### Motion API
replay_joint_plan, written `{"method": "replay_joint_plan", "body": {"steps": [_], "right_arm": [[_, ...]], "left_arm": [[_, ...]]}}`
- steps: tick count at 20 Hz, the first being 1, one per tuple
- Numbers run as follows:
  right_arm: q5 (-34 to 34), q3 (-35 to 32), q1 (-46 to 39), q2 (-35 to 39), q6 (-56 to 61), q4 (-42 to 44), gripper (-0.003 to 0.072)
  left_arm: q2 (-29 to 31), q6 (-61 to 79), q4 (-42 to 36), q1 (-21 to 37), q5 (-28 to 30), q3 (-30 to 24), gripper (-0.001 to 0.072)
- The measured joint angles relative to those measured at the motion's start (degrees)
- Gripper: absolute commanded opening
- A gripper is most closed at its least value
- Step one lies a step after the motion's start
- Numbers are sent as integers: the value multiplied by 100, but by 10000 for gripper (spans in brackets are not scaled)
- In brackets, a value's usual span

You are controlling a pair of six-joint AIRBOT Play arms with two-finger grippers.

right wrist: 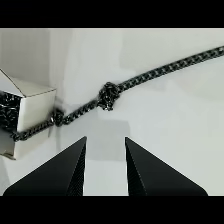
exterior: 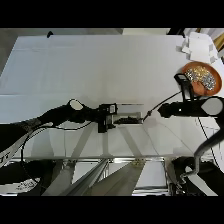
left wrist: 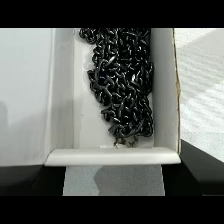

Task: Fold the box and place the chain.

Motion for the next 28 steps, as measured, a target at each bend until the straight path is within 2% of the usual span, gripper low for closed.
{"method": "replay_joint_plan", "body": {"steps": [8, 11, 21, 24, 25, 28], "right_arm": [[-562, -7, 844, -1047, 26, -584, 274], [-728, -7, 916, -1215, 74, -702, 215], [-1113, -11, 960, -1609, 118, -785, 213], [-1156, -7, 957, -1733, 133, -772, 126], [-1163, -7, 957, -1753, 133, -778, 27], [-1176, -9, 957, -1770, 144, -767, 10]], "left_arm": [[0, 0, 0, 0, -2, 0, 333], [0, 0, 0, 0, -2, 0, 333], [0, 0, 0, 0, 0, 0, 333], [0, 0, 0, 0, -2, 0, 333], [0, 0, 0, 0, -2, 0, 333], [0, 0, 0, 0, -2, 0, 333]]}}
